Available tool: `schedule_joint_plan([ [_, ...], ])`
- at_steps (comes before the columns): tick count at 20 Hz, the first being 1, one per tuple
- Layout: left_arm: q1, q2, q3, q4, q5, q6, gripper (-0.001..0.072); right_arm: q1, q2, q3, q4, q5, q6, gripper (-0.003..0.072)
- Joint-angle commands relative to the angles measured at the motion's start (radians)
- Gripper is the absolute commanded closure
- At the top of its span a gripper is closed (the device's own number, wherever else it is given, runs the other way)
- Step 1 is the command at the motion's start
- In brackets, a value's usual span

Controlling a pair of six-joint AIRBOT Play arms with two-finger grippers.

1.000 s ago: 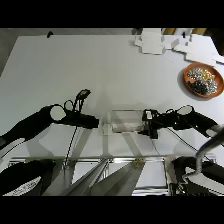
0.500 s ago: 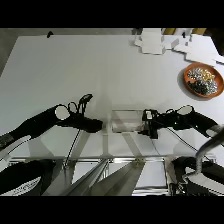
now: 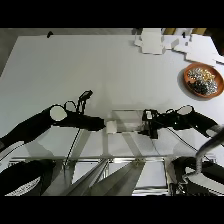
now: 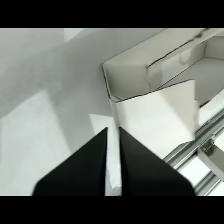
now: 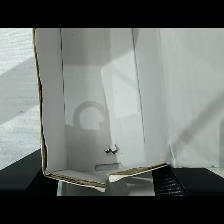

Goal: Fold the box and place the chain.

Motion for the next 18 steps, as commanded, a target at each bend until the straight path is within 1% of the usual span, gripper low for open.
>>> schedule_joint_plan([
  [1,-0.012,0.012,0.013,-0.026,0.033,0.0,0.0509,0.0,0.0,0.0,0.0,0.0,0.0,0.037],
  [2,-0.017,0.011,0.015,-0.026,0.045,0.001,0.0483,0.0,0.0,0.0,0.0,0.0,0.0,0.037],
  [4,-0.023,-0.001,0.015,-0.026,0.046,0.0,0.0479,0.0,0.0,0.0,0.0,0.0,0.0,0.037],
  [6,-0.032,-0.015,0.016,-0.021,0.045,0.0,0.0415,0.0,0.0,0.0,0.0,0.0,0.0,0.037],
  [8,-0.035,-0.008,0.022,-0.001,0.04,0.0,0.0421,0.0,0.0,0.0,0.0,0.0,0.0,0.037],
  [9,-0.032,0.003,0.029,0.031,0.028,-0.005,0.0441,0.0,0.0,0.0,0.0,0.0,0.0,0.037],
  [11,-0.011,0.055,0.033,0.093,0.018,-0.047,0.0516,0.0,0.0,0.0,0.0,0.0,0.0,0.037],
  [13,0.023,0.118,0.033,0.182,-0.004,-0.142,0.051,0.0,0.0,0.0,0.0,0.0,0.0,0.037],
  [14,0.044,0.14,0.033,0.227,-0.033,-0.182,0.0508,0.0,0.0,0.0,0.0,0.0,0.0,0.037],
  [16,0.074,0.148,0.03,0.27,-0.098,-0.211,0.0508,0.0,0.0,0.0,0.0,0.0,0.0,0.037],
  [18,0.08,0.14,0.001,0.268,-0.093,-0.211,0.0507,0.0,0.0,0.0,0.0,0.0,0.0,0.037],
])
